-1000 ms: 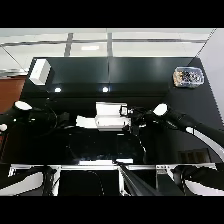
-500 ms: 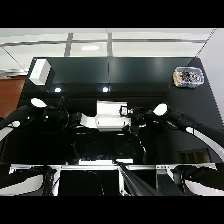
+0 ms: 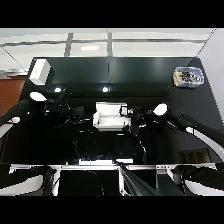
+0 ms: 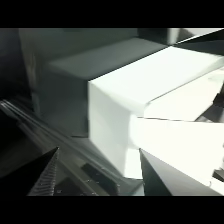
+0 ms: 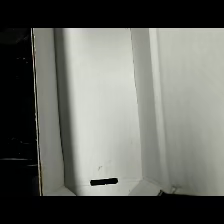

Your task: Fold the box and place the chain.

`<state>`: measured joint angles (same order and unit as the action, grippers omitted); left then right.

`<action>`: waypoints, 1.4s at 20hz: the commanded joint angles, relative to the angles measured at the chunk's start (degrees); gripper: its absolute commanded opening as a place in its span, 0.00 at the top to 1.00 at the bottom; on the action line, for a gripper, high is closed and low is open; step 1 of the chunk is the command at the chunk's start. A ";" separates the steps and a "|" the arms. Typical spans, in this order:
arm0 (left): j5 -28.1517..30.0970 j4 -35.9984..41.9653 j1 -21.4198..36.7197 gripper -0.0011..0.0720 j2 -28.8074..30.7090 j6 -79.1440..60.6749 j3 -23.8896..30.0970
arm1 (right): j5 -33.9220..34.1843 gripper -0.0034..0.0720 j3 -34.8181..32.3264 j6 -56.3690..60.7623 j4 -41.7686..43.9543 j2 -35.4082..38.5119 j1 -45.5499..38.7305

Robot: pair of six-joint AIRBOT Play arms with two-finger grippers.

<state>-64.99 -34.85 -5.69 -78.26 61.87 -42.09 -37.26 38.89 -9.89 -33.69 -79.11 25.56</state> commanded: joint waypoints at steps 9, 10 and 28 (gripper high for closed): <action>2.60 -2.89 -10.25 0.15 -0.04 1.44 -4.35 | -0.02 0.78 0.02 0.02 0.02 0.00 -0.04; 2.91 -4.44 -11.21 0.16 -0.04 3.45 -5.11 | 0.00 0.79 0.02 0.02 0.02 0.00 -0.04; 2.56 -17.00 -16.44 0.23 -0.04 19.32 -9.77 | 0.00 0.79 0.02 0.02 0.02 0.00 -0.04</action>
